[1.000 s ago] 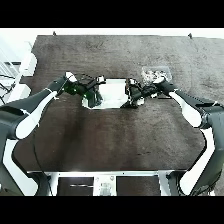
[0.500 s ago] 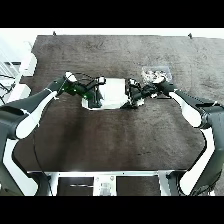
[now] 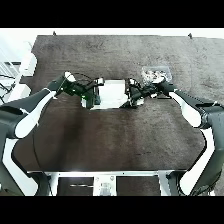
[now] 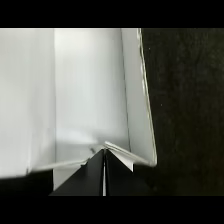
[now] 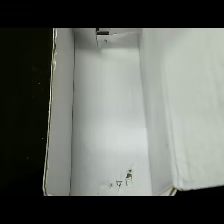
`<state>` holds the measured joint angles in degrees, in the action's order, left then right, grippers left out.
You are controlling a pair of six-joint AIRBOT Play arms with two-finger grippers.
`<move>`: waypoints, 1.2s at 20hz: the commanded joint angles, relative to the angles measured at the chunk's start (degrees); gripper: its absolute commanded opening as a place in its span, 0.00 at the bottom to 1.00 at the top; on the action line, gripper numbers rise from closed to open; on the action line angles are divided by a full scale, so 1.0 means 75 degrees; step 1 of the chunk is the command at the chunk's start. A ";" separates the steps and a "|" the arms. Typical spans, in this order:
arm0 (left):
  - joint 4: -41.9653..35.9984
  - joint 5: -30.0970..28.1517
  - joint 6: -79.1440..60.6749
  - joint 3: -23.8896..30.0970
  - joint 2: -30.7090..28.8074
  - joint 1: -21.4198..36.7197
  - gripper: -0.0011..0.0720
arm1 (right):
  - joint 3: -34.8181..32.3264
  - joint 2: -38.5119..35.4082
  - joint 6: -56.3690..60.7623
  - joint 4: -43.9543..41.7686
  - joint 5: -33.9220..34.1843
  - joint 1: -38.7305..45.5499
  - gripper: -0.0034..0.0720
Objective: Fold the box and place the chain.
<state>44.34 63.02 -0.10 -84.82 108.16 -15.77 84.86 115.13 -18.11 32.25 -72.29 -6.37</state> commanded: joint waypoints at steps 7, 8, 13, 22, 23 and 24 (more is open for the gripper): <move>-0.0128 0.0539 0.0038 0.0000 -0.0251 0.0396 0.04 | 0.0000 0.0000 0.0003 0.0015 -0.0026 0.0003 0.78; -0.0102 0.0519 0.0239 0.0000 -0.0356 0.0396 0.04 | 0.0000 0.0000 0.0003 0.0015 -0.0026 0.0003 0.78; 0.0399 0.0525 0.1317 0.0073 -0.1040 0.0405 0.03 | 0.0000 0.0000 0.0000 0.0015 -0.0029 0.0003 0.78; 0.0839 -0.1559 0.5190 0.2299 -0.3614 0.0405 0.03 | 0.0000 0.0000 0.0000 0.0012 -0.0029 0.0003 0.78; 0.0822 -0.1757 0.5817 0.2562 -0.3850 0.0475 0.03 | 0.0000 0.0000 0.0000 0.0015 -0.0026 0.0003 0.78; 0.0775 -0.1807 0.6647 0.2804 -0.4042 0.0627 0.03 | 0.0000 0.0000 0.0003 0.0012 -0.0026 0.0003 0.78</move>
